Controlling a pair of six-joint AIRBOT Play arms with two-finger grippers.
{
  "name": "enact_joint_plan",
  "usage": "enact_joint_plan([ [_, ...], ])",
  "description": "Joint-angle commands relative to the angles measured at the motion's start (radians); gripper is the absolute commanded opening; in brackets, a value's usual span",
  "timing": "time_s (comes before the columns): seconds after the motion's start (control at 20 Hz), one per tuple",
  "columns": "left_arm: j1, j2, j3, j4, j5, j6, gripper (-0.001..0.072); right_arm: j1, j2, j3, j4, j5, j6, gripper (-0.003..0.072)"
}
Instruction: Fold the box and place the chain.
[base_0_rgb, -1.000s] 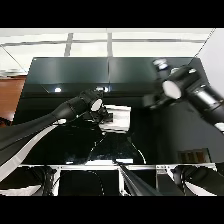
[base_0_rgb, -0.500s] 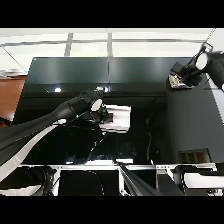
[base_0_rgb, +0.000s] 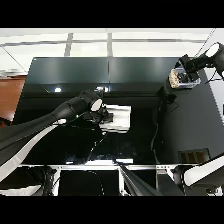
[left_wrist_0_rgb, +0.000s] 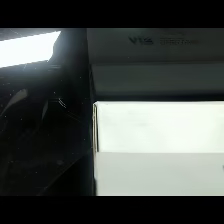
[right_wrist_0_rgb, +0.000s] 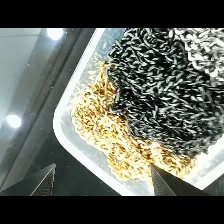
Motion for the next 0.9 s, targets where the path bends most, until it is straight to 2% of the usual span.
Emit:
enact_joint_plan([
  [0.0,0.001,0.0,0.0,0.0,-0.002,0.0,0.0029,-0.008,-0.028,0.017,0.019,0.012,0.018,0.0709],
  [0.3,0.001,0.0,0.0,0.002,0.001,0.0,0.0029,-0.006,-0.07,0.017,0.014,-0.006,0.04,0.0706],
  [0.35,0.001,0.0,0.0,0.002,0.0,0.0,0.0029,-0.006,-0.078,0.017,0.018,-0.006,0.04,0.0588],
  [0.45,0.001,0.0,0.0,0.002,0.001,0.0,0.0029,-0.006,-0.089,0.017,0.016,-0.003,0.027,0.0507],
  [0.5,0.001,0.0,0.0,0.002,0.001,0.0,0.0029,-0.006,-0.09,0.017,0.016,0.0,0.007,0.0395],
  [0.55,0.001,0.0,0.0,0.002,0.001,0.0,0.0029,-0.006,-0.09,0.017,0.017,0.004,-0.022,0.0336],
  [0.65,0.001,0.0,0.0,0.002,0.001,0.0,0.0029,-0.014,-0.085,0.018,0.043,0.029,-0.116,0.0006],
  [0.85,0.001,0.0,0.0,0.002,0.0,0.0,0.0029,-0.04,0.009,0.018,0.064,0.066,-0.311,0.0015],
])
